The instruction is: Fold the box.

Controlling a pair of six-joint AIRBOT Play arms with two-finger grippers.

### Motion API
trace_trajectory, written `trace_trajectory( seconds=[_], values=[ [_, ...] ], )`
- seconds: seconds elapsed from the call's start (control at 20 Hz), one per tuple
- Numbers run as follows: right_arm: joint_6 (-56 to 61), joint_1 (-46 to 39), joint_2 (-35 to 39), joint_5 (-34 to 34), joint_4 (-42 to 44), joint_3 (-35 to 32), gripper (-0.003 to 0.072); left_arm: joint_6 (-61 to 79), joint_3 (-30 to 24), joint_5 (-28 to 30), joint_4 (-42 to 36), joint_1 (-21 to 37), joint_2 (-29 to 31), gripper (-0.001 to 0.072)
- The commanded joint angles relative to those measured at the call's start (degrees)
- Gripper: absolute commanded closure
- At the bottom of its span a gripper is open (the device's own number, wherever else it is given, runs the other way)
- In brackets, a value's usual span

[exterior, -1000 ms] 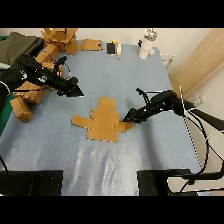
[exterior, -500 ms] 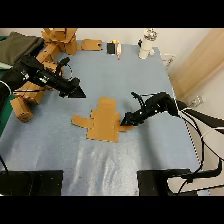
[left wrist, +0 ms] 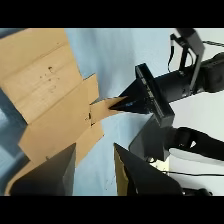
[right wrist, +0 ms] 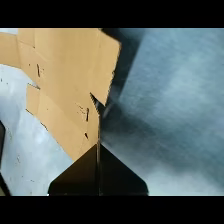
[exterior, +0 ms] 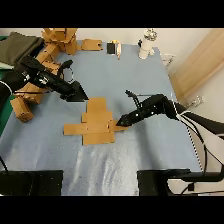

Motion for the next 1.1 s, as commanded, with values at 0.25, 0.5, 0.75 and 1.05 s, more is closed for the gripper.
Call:
trace_trajectory(
  seconds=[0.25, 0.5, 0.75, 1.05],
  values=[
    [-4.5, 1.6, 7.9, 5.7, -0.2, -7.6, 0.0685, 0.7, -8.3, 5.2, 5.6, 4.1, -0.1, 0.0355],
    [-4.5, 2.2, 7.9, 3.5, 0.0, -7.6, 0.0685, 4.6, -8.9, 6.0, 1.0, 1.3, -6.4, 0.0354],
    [-4.2, 2.5, 7.9, 2.7, 0.2, -7.6, 0.0685, 13.3, -8.9, 7.2, -9.6, -1.6, -12.3, 0.0355],
    [-3.4, 2.5, 7.9, 2.7, 0.2, -7.6, 0.0685, 22.7, -7.9, 1.0, -15.9, -1.6, -14.7, 0.0425]
  ],
)
